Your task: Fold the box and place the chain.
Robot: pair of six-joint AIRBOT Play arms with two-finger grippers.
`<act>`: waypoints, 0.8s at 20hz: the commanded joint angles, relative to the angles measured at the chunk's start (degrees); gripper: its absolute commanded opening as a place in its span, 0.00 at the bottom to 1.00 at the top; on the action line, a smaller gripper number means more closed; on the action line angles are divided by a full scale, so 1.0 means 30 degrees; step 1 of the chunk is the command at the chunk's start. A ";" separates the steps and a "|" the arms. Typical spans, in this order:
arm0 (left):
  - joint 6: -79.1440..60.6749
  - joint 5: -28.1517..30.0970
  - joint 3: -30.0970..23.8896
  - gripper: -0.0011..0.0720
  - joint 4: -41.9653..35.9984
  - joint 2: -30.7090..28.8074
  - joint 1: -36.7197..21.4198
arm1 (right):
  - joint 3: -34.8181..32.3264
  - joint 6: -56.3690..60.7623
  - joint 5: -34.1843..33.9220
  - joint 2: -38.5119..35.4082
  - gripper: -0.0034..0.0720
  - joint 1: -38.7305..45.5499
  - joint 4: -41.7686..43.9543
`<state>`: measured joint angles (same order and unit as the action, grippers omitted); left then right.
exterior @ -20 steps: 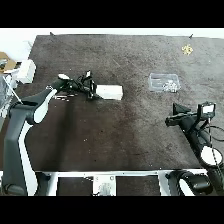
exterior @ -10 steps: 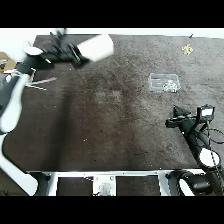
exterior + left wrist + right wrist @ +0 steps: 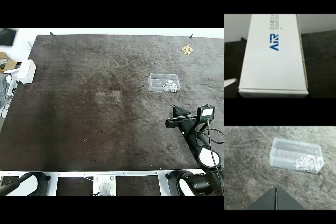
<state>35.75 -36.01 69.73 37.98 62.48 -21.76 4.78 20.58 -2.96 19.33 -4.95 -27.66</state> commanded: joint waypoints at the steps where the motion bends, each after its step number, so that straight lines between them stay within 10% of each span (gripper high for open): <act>1: 0.1020 -0.0204 -0.6477 0.02 0.1093 -0.3563 -0.4014 | -0.0015 0.0109 0.0058 -0.0007 0.05 0.0007 0.0007; 7: -0.0313 -0.0233 -1.1883 0.02 0.1916 -0.3417 -0.7876 | -0.0015 0.0109 0.0284 -0.0007 0.05 0.0007 0.0007; 16: -0.3534 -0.1020 -0.9078 0.02 0.1923 0.2637 -0.8072 | -0.0015 0.0102 0.0561 0.0000 0.05 0.0007 0.0007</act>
<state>27.35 -39.16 39.68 43.72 65.34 -45.67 4.78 20.93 -1.50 19.33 -4.95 -27.66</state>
